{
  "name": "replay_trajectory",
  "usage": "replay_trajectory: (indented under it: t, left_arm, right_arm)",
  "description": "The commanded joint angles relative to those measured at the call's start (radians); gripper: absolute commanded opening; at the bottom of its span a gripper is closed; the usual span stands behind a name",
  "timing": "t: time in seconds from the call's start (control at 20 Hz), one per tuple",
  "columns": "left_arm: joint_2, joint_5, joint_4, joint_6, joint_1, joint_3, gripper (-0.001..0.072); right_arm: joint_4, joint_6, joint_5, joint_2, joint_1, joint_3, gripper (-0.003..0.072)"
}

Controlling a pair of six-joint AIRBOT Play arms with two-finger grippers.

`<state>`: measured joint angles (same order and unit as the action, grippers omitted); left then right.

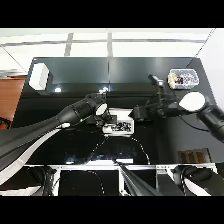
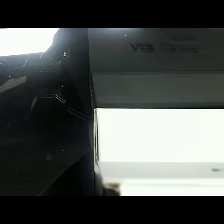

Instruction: Fold the box and place the chain.

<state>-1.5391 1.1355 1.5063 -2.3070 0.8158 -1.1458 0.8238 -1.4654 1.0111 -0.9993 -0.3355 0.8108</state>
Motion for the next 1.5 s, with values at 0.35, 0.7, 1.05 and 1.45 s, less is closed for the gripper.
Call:
replay_trajectory:
  t: [0.35, 0.7, 1.05, 1.45]
  left_arm:
    - [0.000, 0.004, 0.001, -0.010, -0.001, -0.001, 0.0035]
    - [0.132, 0.117, 0.201, 0.028, 0.062, -0.072, 0.0707]
    - [0.515, 0.018, 0.252, 0.116, -0.172, 0.320, 0.0706]
    - [0.478, -0.254, -0.959, 1.853, -0.495, 0.578, 0.0707]
  right_arm:
    - [0.379, -0.008, 0.081, 0.156, 0.218, -0.056, 0.0283]
    - [0.359, -0.006, 0.057, 0.156, 0.198, -0.072, 0.0284]
    - [0.359, -0.007, 0.036, 0.155, 0.198, -0.072, 0.0283]
    - [0.356, -0.027, 0.043, 0.155, 0.198, -0.072, 0.0283]
